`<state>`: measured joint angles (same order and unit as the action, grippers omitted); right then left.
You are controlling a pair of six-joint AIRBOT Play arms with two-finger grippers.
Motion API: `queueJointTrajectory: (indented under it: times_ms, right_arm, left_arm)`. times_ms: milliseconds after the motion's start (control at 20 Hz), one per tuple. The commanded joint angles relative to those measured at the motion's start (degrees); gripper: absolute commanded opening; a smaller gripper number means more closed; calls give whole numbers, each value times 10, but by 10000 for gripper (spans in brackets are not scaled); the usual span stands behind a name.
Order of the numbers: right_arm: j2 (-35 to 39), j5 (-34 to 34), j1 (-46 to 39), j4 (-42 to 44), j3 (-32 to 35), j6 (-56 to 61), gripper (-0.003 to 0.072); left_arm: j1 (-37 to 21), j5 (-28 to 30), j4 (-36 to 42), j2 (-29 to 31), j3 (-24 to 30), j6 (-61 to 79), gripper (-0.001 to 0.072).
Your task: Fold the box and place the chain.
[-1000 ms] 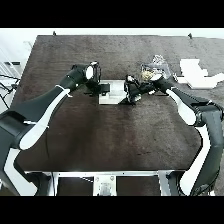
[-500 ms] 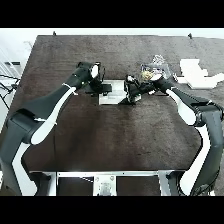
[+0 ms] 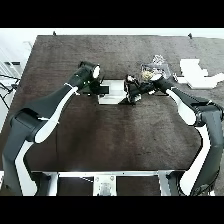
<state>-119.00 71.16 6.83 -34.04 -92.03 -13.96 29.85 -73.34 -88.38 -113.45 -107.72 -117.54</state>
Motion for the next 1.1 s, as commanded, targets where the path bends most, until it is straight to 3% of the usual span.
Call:
queueJointTrajectory:
  times_ms: [0, 150, 350, 750, 950, 1050]
  right_arm:
    - [0, 0, 0, 0, 0, 0, 593]
    - [0, 0, 0, 0, 0, 0, 593]
    - [0, 0, 0, 0, 0, 0, 593]
    - [0, 0, 0, 0, 0, 0, 593]
    - [0, 0, 0, 0, 0, 0, 593]
    - [0, 0, 0, 0, 0, 0, 593]
  left_arm:
    - [0, -3, -13, 0, -1, -1, 428]
    - [0, -19, -14, -13, -17, -5, 428]
    - [0, -80, -10, -55, -90, -5, 428]
    - [5, -70, 10, -57, -85, -11, 416]
    - [5, -74, 10, -57, -85, -10, 346]
    - [5, -76, 10, -57, -85, -10, 246]
